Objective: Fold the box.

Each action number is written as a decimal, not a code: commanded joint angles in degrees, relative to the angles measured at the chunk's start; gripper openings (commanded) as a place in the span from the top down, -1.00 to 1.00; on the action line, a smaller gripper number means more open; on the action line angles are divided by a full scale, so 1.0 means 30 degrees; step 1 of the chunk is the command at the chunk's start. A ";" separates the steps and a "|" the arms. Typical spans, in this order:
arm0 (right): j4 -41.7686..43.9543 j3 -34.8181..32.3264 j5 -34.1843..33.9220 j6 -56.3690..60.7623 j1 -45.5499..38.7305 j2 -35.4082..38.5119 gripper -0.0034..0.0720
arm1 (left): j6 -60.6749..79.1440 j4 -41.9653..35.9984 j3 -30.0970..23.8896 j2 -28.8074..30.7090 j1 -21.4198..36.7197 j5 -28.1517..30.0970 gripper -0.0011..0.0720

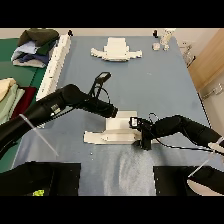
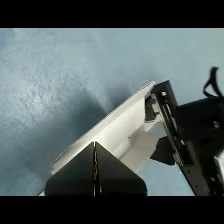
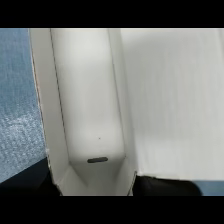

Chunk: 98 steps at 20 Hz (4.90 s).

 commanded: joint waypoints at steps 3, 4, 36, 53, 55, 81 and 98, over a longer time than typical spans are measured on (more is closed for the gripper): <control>0.0022 -0.0007 0.0000 0.0029 0.0015 0.0000 -0.34 | 0.5464 0.0714 0.0204 0.2339 -0.0364 -0.4175 0.94; 0.0022 -0.0007 0.0000 0.0022 0.0015 0.0000 -0.34 | 0.6441 0.0831 0.0204 0.2339 -0.0648 -0.4590 0.94; 0.0022 -0.0007 0.0000 0.0029 0.0015 0.0000 -0.34 | 2.5186 -0.4306 -0.7286 0.0415 0.1086 0.0444 0.72; 0.0022 -0.0007 0.0000 0.0029 0.0015 0.0000 -0.34 | 2.3620 -0.5275 -0.7271 0.0102 0.0386 0.1027 -0.65; 0.0022 -0.0007 0.0000 0.0029 0.0015 0.0000 -0.34 | 2.3627 -0.5275 -0.7271 0.0102 0.0386 0.0831 -0.65; 0.0022 -0.0007 -0.0007 0.0022 0.0015 0.0000 -0.34 | 0.0474 0.0801 -0.8874 0.3861 1.0032 -0.6339 0.94; 0.0022 -0.0007 -0.0015 0.0029 0.0015 0.0000 -0.34 | 0.1676 -0.5610 -0.9049 0.3184 0.3840 -0.1260 0.94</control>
